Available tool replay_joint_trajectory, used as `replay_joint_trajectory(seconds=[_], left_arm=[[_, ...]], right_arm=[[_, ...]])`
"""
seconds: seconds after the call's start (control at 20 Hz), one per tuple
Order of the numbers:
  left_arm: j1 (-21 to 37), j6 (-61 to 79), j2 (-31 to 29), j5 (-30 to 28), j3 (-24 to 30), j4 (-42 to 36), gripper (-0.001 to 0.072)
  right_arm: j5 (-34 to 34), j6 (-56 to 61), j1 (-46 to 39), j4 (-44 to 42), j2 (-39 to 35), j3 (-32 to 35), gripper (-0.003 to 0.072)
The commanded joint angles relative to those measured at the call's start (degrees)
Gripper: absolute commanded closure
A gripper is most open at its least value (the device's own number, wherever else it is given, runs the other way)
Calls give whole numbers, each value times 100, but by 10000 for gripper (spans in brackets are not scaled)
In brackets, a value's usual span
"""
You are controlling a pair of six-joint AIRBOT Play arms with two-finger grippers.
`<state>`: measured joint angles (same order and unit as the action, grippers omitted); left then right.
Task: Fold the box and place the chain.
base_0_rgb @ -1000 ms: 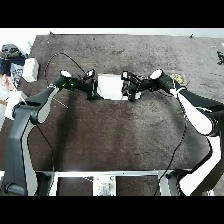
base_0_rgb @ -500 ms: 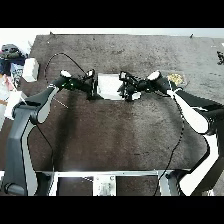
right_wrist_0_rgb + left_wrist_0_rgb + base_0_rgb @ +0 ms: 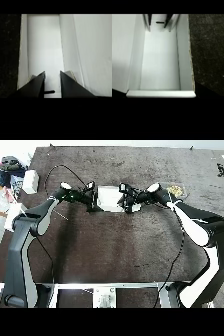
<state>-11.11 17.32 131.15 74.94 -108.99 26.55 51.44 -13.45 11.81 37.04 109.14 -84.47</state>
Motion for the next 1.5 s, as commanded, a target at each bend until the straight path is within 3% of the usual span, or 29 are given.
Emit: replay_joint_trajectory(seconds=[0.0,0.05,0.1,0.15,0.35,0.5,0.75,1.0,1.45], left_arm=[[4,7,4,0,0,0,362],[4,7,4,0,0,0,362],[4,7,4,2,0,0,362],[4,7,4,2,0,0,362],[4,7,4,0,0,0,362],[4,7,4,0,0,0,362],[4,7,4,0,0,0,362],[4,7,4,-2,0,0,362],[4,7,4,7,0,0,362]], right_arm=[[-20,570,-7,599,-127,-4,463],[17,761,-13,916,-181,-7,489],[92,1027,-35,1191,-258,-7,629],[181,1314,-74,1340,-337,-7,672],[470,2922,-313,1438,-870,-15,671],[511,4865,-671,1440,-1329,-17,672],[1075,6682,-1626,1373,-1443,195,672],[890,6859,-1971,968,-1351,933,671],[752,6157,-1499,-466,-289,970,670]])
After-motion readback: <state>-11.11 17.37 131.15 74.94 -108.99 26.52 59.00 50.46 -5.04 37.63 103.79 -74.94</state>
